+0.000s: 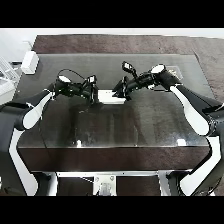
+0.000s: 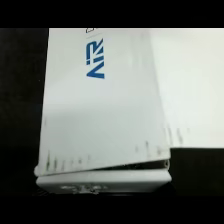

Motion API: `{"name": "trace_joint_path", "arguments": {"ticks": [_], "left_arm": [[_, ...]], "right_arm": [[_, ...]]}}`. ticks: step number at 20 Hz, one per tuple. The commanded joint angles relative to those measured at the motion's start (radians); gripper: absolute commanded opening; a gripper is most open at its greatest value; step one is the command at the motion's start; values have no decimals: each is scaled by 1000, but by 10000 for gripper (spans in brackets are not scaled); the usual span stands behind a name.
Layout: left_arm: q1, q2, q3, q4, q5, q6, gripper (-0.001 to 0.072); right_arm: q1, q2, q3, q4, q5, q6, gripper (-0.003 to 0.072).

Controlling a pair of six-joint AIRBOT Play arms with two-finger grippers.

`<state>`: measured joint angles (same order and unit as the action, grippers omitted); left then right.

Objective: Fold the box and place the chain.

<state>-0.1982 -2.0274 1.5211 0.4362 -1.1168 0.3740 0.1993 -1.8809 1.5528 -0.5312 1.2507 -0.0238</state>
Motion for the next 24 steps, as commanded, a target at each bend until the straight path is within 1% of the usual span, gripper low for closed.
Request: {"name": "trace_joint_path", "arguments": {"ticks": [1,3,5,8,10,15,17,22,23,24], "left_arm": [[1,0,1,0,0,0,408],[1,0,1,0,0,1,408],[1,0,1,0,-1,1,408],[1,0,1,0,-1,1,408],[1,0,1,0,0,1,408],[1,0,1,0,0,0,408],[1,0,1,0,0,1,408],[1,0,1,0,-1,1,408],[1,0,1,0,0,1,409],[1,0,1,0,-1,1,408]], "right_arm": [[1,-1,-6,-4,-33,-14,336],[1,0,-7,2,-9,-14,333],[-1,3,-7,11,64,-15,260],[-1,12,-26,14,77,-34,260],[-1,16,-37,25,59,-38,259],[-1,16,-89,26,-52,-68,251],[-2,18,-110,26,-74,-90,249],[-3,95,-123,26,-104,-101,243],[-6,121,-125,25,-115,-92,182],[-11,155,-137,26,-122,-93,170]]}}
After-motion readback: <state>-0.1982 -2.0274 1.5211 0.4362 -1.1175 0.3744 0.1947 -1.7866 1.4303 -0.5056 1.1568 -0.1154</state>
